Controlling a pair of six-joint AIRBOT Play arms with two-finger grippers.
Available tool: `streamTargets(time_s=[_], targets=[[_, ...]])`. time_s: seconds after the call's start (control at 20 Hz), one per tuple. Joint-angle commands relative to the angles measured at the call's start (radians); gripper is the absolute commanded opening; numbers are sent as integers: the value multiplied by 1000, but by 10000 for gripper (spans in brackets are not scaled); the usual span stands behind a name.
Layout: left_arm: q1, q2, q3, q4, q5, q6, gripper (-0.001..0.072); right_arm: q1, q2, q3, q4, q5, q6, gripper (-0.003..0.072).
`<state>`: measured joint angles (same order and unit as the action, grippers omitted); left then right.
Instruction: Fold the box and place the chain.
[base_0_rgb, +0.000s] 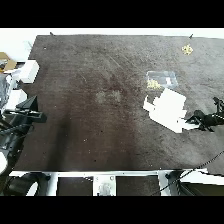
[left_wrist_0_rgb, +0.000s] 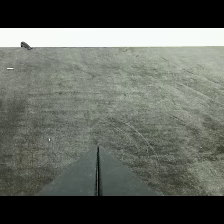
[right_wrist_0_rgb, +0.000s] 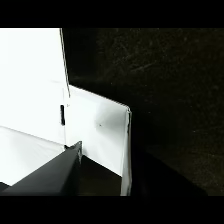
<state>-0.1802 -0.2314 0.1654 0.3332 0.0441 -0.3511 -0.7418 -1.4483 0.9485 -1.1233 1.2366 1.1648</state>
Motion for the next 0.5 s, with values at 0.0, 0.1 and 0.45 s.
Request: streamTargets(time_s=[0.0,0.1,0.45], targets=[[0,0,0,0,0,0,12,1,-15,-2,1,-7,-8,170],[0,0,0,0,0,0,12,1,-11,-3,2,-9,-47,3],[0,0,0,0,0,0,13,1,150,-87,138,60,-183,1]])
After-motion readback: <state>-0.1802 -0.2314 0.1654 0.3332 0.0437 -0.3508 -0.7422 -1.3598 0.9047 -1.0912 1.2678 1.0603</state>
